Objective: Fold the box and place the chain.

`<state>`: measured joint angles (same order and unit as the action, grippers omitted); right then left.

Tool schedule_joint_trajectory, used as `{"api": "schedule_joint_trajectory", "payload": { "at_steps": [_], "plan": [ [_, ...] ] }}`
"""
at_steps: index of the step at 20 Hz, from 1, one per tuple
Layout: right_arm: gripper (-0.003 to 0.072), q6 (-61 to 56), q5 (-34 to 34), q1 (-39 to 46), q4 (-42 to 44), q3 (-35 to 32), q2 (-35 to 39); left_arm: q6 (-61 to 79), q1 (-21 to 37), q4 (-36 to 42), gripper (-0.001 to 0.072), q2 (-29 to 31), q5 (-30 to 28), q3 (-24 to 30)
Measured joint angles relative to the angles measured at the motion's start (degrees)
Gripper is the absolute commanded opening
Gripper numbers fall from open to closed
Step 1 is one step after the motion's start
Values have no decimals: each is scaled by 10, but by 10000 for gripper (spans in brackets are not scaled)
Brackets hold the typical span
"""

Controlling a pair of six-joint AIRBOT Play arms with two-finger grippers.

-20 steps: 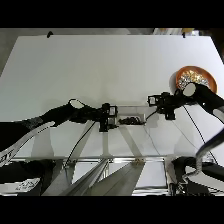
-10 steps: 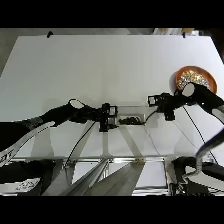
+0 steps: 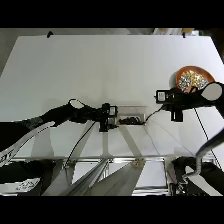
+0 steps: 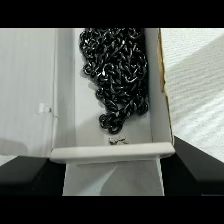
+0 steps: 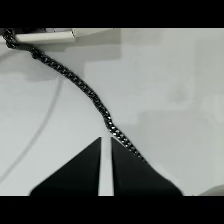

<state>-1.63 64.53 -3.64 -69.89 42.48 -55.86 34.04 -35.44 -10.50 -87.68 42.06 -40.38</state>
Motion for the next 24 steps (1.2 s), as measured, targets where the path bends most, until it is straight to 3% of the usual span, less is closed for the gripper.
{"api": "schedule_joint_trajectory", "payload": {
  "at_steps": [5, 13, 20, 23, 24],
  "plan": [
    [186, -8, -36, 0, -3, -32, -2, 0, 0, 0, 68, 0, 0, 0],
    [183, 0, -169, 0, -26, -73, -93, 0, 0, 0, 68, 0, 0, 0],
    [177, 76, -204, 0, 5, -76, -132, 0, 0, 0, 68, 0, 0, 0],
    [81, 89, -202, 0, 15, -77, -135, 0, 0, 0, 68, 0, 0, 0],
    [81, 90, -198, 0, 17, -77, -136, 0, 0, 0, 68, 0, 0, 0]
  ]
}}
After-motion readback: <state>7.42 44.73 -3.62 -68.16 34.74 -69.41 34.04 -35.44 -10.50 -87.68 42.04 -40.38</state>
